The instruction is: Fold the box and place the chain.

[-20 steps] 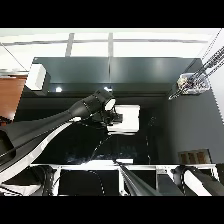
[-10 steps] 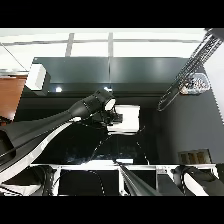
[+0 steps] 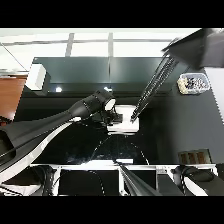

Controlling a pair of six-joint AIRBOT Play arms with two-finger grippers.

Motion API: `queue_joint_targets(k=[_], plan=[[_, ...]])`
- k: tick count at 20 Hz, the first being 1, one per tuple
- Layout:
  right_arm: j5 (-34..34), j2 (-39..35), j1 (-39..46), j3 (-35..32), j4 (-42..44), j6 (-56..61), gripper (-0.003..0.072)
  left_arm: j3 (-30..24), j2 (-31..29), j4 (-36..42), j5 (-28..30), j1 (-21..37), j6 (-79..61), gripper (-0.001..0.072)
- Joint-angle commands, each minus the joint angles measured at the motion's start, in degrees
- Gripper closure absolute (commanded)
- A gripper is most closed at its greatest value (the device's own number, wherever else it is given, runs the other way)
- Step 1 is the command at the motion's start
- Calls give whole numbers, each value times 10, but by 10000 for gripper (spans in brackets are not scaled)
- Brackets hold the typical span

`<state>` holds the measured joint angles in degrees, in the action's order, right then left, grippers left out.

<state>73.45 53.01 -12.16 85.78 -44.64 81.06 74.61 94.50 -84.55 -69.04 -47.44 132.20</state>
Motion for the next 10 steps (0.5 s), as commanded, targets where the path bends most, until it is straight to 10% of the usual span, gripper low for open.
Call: queue_joint_targets(k=[1, 10], plan=[[-34, 0, -26, -97, 0, 3, 678, 0, 0, 0, 0, 0, 0, 681], [-111, 1, -75, -287, 2, 13, 677, 0, 0, 0, 0, 0, 0, 681]])
